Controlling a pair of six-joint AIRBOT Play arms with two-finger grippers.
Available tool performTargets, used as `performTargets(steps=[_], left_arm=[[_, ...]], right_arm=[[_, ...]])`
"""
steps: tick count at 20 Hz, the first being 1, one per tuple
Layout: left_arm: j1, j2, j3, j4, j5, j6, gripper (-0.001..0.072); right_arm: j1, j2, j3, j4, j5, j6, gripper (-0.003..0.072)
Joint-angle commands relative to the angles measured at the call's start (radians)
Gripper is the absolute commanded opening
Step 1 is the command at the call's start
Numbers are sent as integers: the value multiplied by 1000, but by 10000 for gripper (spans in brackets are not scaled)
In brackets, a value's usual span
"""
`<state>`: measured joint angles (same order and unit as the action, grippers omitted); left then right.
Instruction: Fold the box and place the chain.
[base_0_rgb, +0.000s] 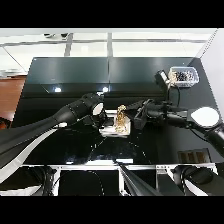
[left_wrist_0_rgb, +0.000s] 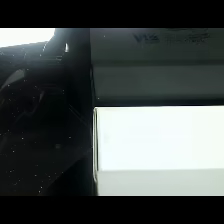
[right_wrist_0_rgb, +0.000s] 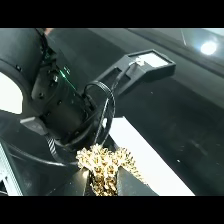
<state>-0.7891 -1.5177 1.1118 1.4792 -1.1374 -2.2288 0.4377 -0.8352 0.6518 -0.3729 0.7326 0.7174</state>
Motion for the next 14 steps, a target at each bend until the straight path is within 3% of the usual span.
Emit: performTargets(steps=[1, 3, 6, 10, 14], left_arm=[[0, 0, 1, 1, 0, 0, 30], [0, 0, 1, 0, 0, 0, 31], [0, 0, 1, 0, 0, 0, 30], [0, 0, 1, 0, -1, 0, 30], [1, 1, 4, -4, 3, -7, 31]], right_arm=[[37, -47, 0, 16, -39, 2, 18], [36, -65, 0, -34, -37, 9, 258], [-32, -64, 1, -119, -28, 11, 258], [-202, -64, 1, -177, 128, 14, 258], [-268, -64, 0, -186, 178, 50, 258]])
